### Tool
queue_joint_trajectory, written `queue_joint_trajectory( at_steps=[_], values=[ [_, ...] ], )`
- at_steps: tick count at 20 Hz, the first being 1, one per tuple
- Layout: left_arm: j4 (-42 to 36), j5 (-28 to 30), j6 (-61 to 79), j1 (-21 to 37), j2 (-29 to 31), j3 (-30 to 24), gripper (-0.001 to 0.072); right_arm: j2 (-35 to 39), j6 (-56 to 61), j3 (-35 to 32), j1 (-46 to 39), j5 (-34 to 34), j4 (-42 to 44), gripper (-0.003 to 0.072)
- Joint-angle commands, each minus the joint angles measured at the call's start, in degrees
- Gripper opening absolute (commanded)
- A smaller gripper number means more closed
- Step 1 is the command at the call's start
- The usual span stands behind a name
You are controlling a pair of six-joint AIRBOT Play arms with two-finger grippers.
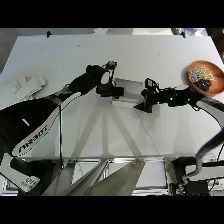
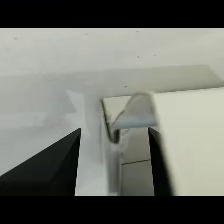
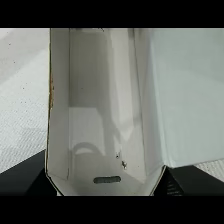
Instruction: Fold the box and place the chain.
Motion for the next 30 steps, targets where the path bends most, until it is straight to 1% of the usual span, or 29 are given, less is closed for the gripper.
queue_joint_trajectory(
  at_steps=[1,2,4,5,7,8,10,11,14,18,19,20,22,23,26,28,30],
  values=[
    [-0.35,-0.37,-0.13,-0.85,-1.55,0.37,0.0429,0.02,-0.04,0.02,0.0,0.02,0.04,0.0548],
    [0.0,-0.57,-0.72,-1.22,-2.08,0.37,0.0395,0.02,-0.04,0.02,0.0,0.02,0.04,0.0548],
    [2.54,-0.59,-1.25,-2.08,-2.56,0.55,0.0383,0.02,-0.04,0.02,0.0,0.02,0.04,0.0548],
    [4.24,-1.27,-1.29,-2.47,-2.6,0.9,0.0327,0.02,-0.04,0.02,0.0,0.02,0.04,0.0548],
    [6.14,-3.17,-2.27,-2.75,-2.6,2.01,0.0262,0.02,-0.04,0.02,0.0,0.02,0.07,0.0548],
    [6.21,-4.2,-2.67,-2.75,-2.6,2.67,0.0199,0.02,-0.04,0.02,0.0,0.02,0.07,0.0548],
    [5.99,-5.46,-3.43,-2.73,-2.6,3.3,0.0109,0.02,-0.04,0.02,0.0,0.02,0.07,0.0548],
    [5.35,-5.66,-3.39,-2.8,-2.6,3.3,0.0005,0.02,-0.04,0.02,0.0,0.02,0.04,0.0548],
    [2.4,-4.15,-4.92,-2.91,-2.91,3.3,0.0007,0.02,-0.04,0.02,0.0,0.02,0.04,0.0548],
    [2.14,-4.76,-4.85,-2.84,-2.84,3.3,0.001,0.02,-0.04,0.02,0.0,0.02,0.07,0.0548],
    [2.14,-4.79,-4.83,-2.8,-2.78,3.3,0.0039,0.02,-0.04,0.02,0.0,0.02,0.07,0.0548],
    [2.19,-4.94,-4.66,-2.78,-2.58,3.3,0.0113,0.02,-0.04,0.02,0.0,0.02,0.04,0.0548],
    [2.14,-5.14,-3.96,-2.19,-1.97,3.3,0.0456,0.02,-0.04,0.02,0.0,0.02,0.04,0.0548],
    [2.14,-5.86,-3.96,-1.66,-1.53,3.3,0.0534,0.02,-0.04,0.02,0.0,0.02,0.04,0.0548],
    [1.75,-11.19,-1.2,0.81,0.35,3.28,0.0539,0.02,-0.04,0.02,0.0,0.02,0.07,0.0548],
    [1.77,-14.43,6.25,2.97,1.95,3.23,0.0539,0.02,-0.04,0.02,0.0,0.02,0.04,0.0548],
    [1.62,-15.39,14.73,5.46,3.98,3.04,0.0538,0.02,-0.04,0.02,0.0,0.02,0.04,0.0548]
  ],
)
